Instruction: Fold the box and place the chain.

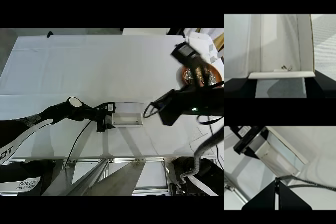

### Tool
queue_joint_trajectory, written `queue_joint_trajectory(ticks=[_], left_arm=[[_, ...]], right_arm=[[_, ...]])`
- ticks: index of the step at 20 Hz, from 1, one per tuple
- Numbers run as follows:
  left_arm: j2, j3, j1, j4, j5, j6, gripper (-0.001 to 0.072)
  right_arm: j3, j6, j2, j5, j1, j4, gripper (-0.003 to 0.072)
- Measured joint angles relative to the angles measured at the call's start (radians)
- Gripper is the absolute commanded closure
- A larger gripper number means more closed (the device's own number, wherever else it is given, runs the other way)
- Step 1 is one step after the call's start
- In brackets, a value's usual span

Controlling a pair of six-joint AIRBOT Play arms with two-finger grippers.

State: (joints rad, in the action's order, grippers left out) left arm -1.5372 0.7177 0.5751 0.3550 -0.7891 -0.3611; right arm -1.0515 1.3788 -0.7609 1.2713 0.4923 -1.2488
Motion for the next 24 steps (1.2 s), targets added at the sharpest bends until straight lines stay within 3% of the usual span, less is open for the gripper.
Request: queue_joint_trajectory(ticks=[9, 21, 22, 24], left_arm=[[0.000, 0.000, 0.000, 0.000, 0.000, 0.000, 0.0505], [0.000, 0.000, 0.000, 0.000, 0.000, 0.000, 0.0505], [0.000, 0.000, 0.000, 0.000, 0.000, 0.000, 0.0505], [0.000, 0.000, 0.000, 0.000, 0.000, 0.000, 0.0505]], right_arm=[[0.188, 0.009, -0.162, -0.245, 0.077, 0.023, 0.0668], [0.248, -0.048, -0.412, -0.344, 0.156, 0.065, 0.0663], [0.248, -0.050, -0.418, -0.355, 0.166, 0.066, 0.0621], [0.248, -0.051, -0.428, -0.372, 0.179, 0.067, 0.0416]])
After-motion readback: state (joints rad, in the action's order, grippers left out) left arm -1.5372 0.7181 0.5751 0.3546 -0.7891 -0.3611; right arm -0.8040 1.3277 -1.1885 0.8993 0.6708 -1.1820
